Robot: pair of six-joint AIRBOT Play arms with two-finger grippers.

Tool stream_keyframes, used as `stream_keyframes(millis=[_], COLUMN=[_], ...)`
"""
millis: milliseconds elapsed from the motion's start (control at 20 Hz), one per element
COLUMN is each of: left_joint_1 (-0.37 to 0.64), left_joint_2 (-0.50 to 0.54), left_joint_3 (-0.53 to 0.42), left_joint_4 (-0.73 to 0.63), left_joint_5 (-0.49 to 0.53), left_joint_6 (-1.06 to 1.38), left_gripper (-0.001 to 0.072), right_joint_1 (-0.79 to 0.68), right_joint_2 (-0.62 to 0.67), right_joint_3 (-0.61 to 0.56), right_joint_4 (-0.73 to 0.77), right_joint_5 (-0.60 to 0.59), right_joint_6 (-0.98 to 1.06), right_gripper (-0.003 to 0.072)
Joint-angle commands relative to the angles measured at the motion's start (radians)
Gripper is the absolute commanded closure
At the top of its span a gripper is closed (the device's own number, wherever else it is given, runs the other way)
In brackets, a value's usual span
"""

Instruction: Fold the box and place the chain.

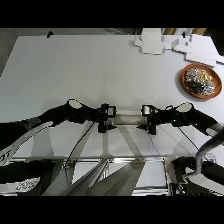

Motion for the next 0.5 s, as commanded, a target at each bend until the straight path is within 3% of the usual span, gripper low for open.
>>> stream_keyframes(millis=[0,50,150,450], left_joint_1=[0.021,0.032,0.043,0.051], left_joint_2=[0.000,0.000,0.001,0.001], left_joint_3=[0.000,-0.002,-0.004,-0.004], left_joint_4=[-0.002,-0.003,-0.003,-0.003], left_joint_5=[-0.038,-0.056,-0.070,-0.087], left_joint_6=[0.005,0.005,0.002,0.005], left_gripper=[0.0435,0.0376,0.0009,0.0017], right_joint_1=[0.001,0.001,0.001,0.001], right_joint_2=[0.000,0.000,0.000,0.000], right_joint_3=[0.000,0.000,0.000,0.000], right_joint_4=[-0.001,0.000,0.000,-0.001], right_joint_5=[0.002,0.002,0.002,0.002], right_joint_6=[0.000,0.000,0.000,0.000], right_gripper=[0.0346,0.0346,0.0346,0.0346])
